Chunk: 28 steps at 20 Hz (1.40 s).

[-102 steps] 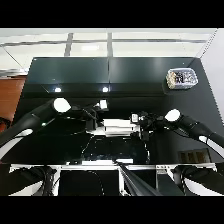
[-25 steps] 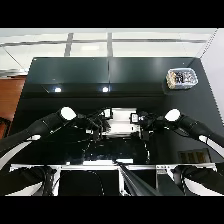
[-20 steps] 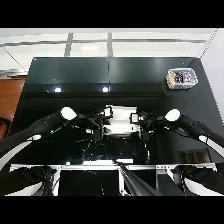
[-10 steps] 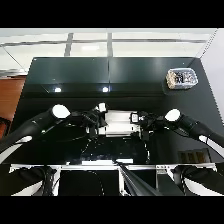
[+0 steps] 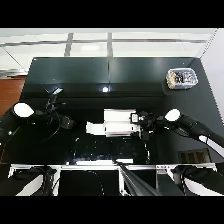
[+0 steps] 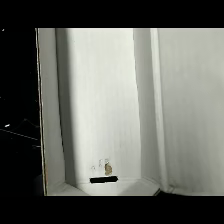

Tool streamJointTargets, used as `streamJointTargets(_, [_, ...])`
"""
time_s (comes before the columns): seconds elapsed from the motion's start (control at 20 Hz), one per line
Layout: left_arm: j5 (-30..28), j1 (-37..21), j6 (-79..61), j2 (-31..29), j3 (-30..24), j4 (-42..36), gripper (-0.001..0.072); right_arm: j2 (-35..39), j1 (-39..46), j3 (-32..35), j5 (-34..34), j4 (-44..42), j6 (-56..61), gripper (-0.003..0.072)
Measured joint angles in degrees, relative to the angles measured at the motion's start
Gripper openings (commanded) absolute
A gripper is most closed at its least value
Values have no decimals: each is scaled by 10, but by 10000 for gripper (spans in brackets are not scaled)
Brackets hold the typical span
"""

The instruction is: Fold the box and place the chain.

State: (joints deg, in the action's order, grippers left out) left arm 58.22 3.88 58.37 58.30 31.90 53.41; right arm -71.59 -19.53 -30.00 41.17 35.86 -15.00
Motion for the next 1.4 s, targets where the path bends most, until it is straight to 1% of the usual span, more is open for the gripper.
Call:
streamJointTargets(0.05, [21, -29, 15, 18, -16, -42, 25, 0, 0, 0, 0, 0, 0, 8])
streamJointTargets(0.15, [48, -65, 16, 63, -39, -120, 25, 0, 0, 0, 0, 0, 0, 8])
streamJointTargets(0.25, [59, -73, 5, 109, -50, -181, 25, 0, 0, 0, 0, 0, 0, 8])
streamJointTargets(0.3, [60, -68, 0, 127, -51, -202, 25, 0, 0, 0, 0, 0, 0, 8])
streamJointTargets(0.4, [45, -45, -6, 156, -50, -230, 25, 0, 0, 0, 0, 0, 0, 8])
streamJointTargets(0.55, [12, 3, -10, 180, -40, -257, 25, 0, 0, 0, 0, 0, 0, 8])
streamJointTargets(0.75, [-7, 56, -26, 196, -16, -261, 26, 0, 0, 0, 0, 0, 0, 8])
streamJointTargets(0.9, [-8, 70, -35, 206, 5, -259, 33, 0, 0, 0, 0, 0, 0, 8])
streamJointTargets(0.95, [-5, 71, -37, 207, 13, -259, 139, 0, 0, 0, 0, 0, 0, 8])
streamJointTargets(1.0, [-2, 71, -39, 209, 21, -259, 421, 0, 0, 0, 0, 0, 0, 8])
streamJointTargets(1.05, [7, 72, -40, 210, 29, -258, 641, 0, 0, 0, 0, 0, 0, 8])
streamJointTargets(1.2, [36, 74, -42, 211, 49, -261, 646, 0, 0, 0, 0, 0, 0, 8])
streamJointTargets(1.3, [54, 77, -42, 212, 59, -265, 629, 0, 0, 0, 0, 0, 0, 8])
streamJointTargets(1.4, [59, 86, -42, 212, 66, -268, 620, 0, 0, 0, 0, 0, 0, 8])
